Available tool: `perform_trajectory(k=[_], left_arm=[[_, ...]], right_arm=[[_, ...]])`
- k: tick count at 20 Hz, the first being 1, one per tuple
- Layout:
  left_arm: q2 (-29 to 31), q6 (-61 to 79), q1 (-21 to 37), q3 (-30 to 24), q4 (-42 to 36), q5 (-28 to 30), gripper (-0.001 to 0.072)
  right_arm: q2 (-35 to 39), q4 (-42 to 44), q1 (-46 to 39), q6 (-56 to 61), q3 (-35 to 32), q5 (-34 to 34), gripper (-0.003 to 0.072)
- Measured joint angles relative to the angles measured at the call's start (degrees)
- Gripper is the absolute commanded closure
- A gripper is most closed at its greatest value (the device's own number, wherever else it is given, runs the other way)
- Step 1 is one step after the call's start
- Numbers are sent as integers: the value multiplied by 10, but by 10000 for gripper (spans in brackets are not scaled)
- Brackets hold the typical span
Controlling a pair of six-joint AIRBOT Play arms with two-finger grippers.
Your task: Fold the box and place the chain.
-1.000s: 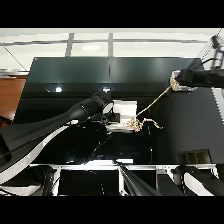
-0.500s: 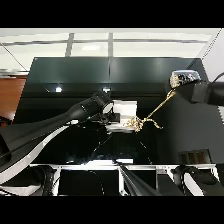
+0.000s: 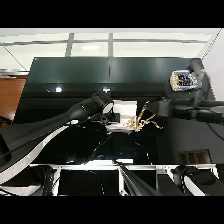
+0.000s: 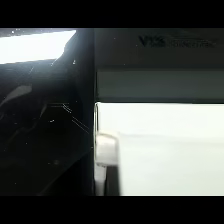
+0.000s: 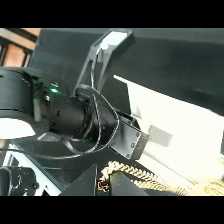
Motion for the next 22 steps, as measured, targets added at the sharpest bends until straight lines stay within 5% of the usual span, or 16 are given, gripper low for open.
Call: perform_trajectory(k=[9, 11, 12, 17, 22], left_arm=[[0, 0, 0, 0, 0, 0, 677], [0, 0, 0, 0, 0, 0, 678], [0, 0, 0, 0, 0, 0, 677], [0, 0, 0, 0, 0, -1, 677], [0, 0, 0, 0, 0, -1, 677]], right_arm=[[-88, 12, 67, 1, -19, -70, 659], [-100, 12, 71, 0, -20, -72, 366], [-105, 12, 72, 0, -20, -76, 329], [-110, -9, 11, -1, -17, -64, 329], [-106, -158, -104, -101, -28, -2, 293]])
